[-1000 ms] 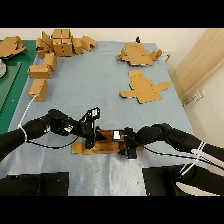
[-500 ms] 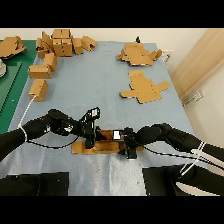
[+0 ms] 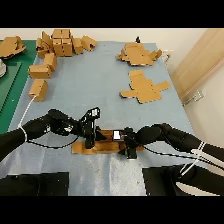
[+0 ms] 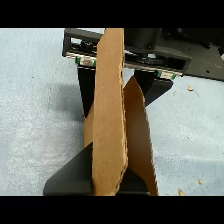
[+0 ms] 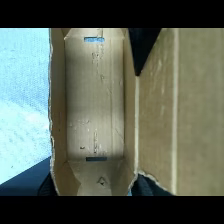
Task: Fold the box.
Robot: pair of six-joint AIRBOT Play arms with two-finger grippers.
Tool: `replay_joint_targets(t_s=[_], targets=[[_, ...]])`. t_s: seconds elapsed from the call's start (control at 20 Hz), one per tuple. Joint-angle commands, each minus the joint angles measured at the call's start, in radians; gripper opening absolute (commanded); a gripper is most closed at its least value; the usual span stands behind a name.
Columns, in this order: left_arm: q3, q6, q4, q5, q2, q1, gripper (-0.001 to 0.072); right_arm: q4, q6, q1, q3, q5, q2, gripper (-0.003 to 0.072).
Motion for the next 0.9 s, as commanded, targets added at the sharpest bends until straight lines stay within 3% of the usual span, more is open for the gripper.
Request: replay_joint_targets(t_s=[0.0,0.1,0.2,0.5,0.55,0.6,0.65,0.85], targets=[[0.000,0.000,0.000,0.005,0.001,0.000,0.0013,0.000,0.000,0.001,0.000,0.000,0.000,0.0512],[0.000,0.000,0.000,0.017,0.001,0.001,0.0016,0.000,0.000,0.001,0.000,0.000,0.000,0.0512],[0.000,-0.021,-0.016,0.021,0.001,0.001,0.0403,0.000,0.000,0.001,0.000,0.000,0.000,0.0512],[0.033,-0.102,0.035,0.029,0.027,0.006,0.0426,0.000,0.000,0.001,0.000,0.000,0.000,0.0512],[0.040,-0.163,0.084,0.034,0.048,0.015,0.0465,0.000,0.000,0.001,0.000,0.000,0.000,0.0512],[0.045,-0.244,0.136,0.040,0.070,0.028,0.0613,0.000,0.000,0.001,0.000,0.000,0.000,0.0512],[0.047,-0.342,0.195,0.043,0.097,0.049,0.0663,0.000,0.000,0.001,0.000,0.000,0.000,0.0512],[0.047,-0.570,0.423,0.007,0.213,0.132,0.0663,0.000,0.000,0.001,0.000,0.000,0.000,0.0512]])
